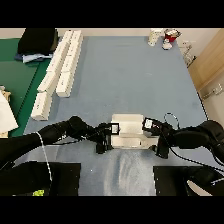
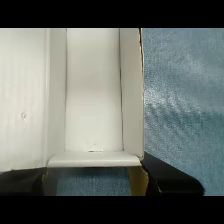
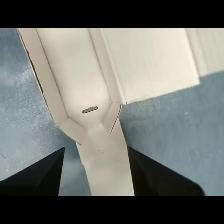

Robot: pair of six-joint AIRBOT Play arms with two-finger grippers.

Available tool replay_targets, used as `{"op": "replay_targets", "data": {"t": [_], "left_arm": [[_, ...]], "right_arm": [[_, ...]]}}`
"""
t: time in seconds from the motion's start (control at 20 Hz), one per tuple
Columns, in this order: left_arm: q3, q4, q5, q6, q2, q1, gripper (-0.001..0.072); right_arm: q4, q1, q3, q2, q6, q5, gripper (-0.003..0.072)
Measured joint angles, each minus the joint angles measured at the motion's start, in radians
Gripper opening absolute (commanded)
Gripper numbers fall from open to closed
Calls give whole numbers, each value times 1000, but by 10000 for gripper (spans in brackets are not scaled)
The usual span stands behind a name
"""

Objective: Fold the box.

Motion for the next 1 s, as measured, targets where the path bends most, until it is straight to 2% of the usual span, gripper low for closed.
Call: {"op": "replay_targets", "data": {"t": [0.1,0.15,0.35,0.4,0.55,0.6,0.65,0.7,0.75,0.8,1.0], "left_arm": [[0,0,0,0,0,0,465],[0,0,0,0,0,0,465],[0,0,0,0,0,0,465],[0,0,0,0,0,0,465],[0,0,0,0,0,0,465],[0,0,0,0,0,0,465],[0,0,0,0,0,0,465],[0,0,0,0,0,0,465],[0,0,0,-2,0,0,465],[0,0,2,-2,0,0,465],[0,0,2,-2,0,0,465]], "right_arm": [[22,0,-6,-42,-99,56,548],[38,0,-9,-59,-145,82,444],[110,5,-13,-89,-245,128,190],[124,10,-13,-93,-259,132,150],[152,21,-13,-111,-280,155,151],[164,24,-13,-121,-287,165,162],[176,25,-13,-129,-294,174,240],[190,26,-13,-137,-303,183,470],[203,27,-13,-144,-310,189,624],[212,28,-13,-150,-316,194,664],[231,27,-14,-161,-328,211,651]]}}
